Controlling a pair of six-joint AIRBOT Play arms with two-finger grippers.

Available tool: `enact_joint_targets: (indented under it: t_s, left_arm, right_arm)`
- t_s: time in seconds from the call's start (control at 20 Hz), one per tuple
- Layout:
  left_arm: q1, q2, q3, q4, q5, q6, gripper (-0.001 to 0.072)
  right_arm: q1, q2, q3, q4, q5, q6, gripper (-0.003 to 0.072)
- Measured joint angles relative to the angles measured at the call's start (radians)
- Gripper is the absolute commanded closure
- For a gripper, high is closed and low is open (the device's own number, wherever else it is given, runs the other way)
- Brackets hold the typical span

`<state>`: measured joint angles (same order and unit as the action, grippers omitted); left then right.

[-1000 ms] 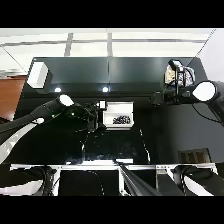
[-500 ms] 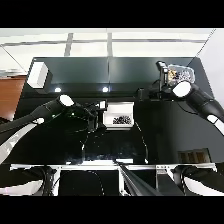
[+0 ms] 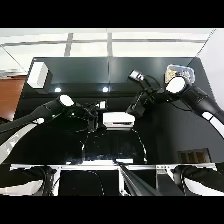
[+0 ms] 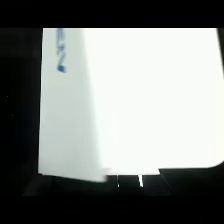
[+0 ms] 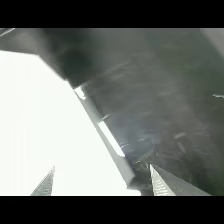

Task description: Fold the box and place the chain.

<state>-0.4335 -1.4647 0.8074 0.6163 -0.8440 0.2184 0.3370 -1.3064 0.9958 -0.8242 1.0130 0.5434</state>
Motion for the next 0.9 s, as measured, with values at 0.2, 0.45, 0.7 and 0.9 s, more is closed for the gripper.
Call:
enact_joint_targets:
  t_s: [0.2,0.45,0.7,0.9]
  left_arm:
    - [0.000,0.000,0.000,0.000,0.001,0.000,0.0359]
    - [0.000,0.000,0.000,0.000,0.003,0.000,0.0358]
    - [0.000,0.000,0.000,0.000,0.003,0.000,0.0358]
    - [0.000,0.000,0.000,0.000,0.003,0.000,0.0358]
  right_arm:
    - [0.031,-0.017,-0.011,0.005,0.052,-0.132,-0.0018]
    - [0.055,-0.027,-0.017,0.005,0.074,-0.211,-0.0018]
    - [0.061,-0.029,-0.018,0.004,0.073,-0.232,0.0380]
    - [0.062,-0.029,-0.018,0.003,0.070,-0.237,0.0390]
